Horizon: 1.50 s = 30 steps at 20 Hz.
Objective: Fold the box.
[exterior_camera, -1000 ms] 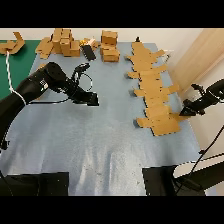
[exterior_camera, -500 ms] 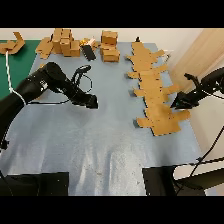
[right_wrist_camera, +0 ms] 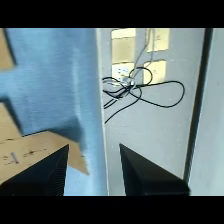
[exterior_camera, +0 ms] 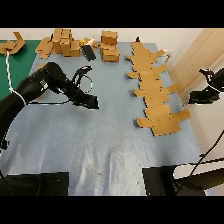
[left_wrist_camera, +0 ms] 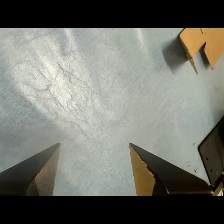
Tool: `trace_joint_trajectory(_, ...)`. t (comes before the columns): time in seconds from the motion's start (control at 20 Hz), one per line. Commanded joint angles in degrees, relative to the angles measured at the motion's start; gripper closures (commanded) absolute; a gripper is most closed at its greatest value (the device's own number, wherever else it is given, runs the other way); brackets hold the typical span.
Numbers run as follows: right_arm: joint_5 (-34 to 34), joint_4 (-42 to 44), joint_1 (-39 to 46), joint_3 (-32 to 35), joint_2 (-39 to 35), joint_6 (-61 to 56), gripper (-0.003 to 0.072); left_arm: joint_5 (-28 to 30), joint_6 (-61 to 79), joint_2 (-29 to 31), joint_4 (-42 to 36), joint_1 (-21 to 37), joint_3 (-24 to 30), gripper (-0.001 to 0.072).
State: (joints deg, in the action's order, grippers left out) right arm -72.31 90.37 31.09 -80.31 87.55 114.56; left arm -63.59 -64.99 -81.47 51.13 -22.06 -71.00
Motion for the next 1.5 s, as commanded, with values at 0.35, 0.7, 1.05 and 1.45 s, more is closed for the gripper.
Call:
trace_joint_trajectory(0.35,-9.3,3.3,0.5,0.1,5.0,3.4,0.0189,1.6,-0.2,0.0,-2.3,-0.1,0.0,0.0052)
trace_joint_trajectory(0.7,-12.2,9.3,0.3,9.1,5.2,4.0,0.0612,2.4,0.3,0.0,-2.9,0.0,0.0,0.0052)
trace_joint_trajectory(1.05,-18.4,30.1,-5.3,11.7,1.8,4.2,0.0682,2.7,3.1,0.0,-3.1,0.9,0.0,0.0052)
trace_joint_trajectory(1.45,-7.7,31.1,-23.1,27.3,-11.3,-4.3,0.0683,-4.1,5.6,0.0,-3.2,5.6,1.9,0.0052)
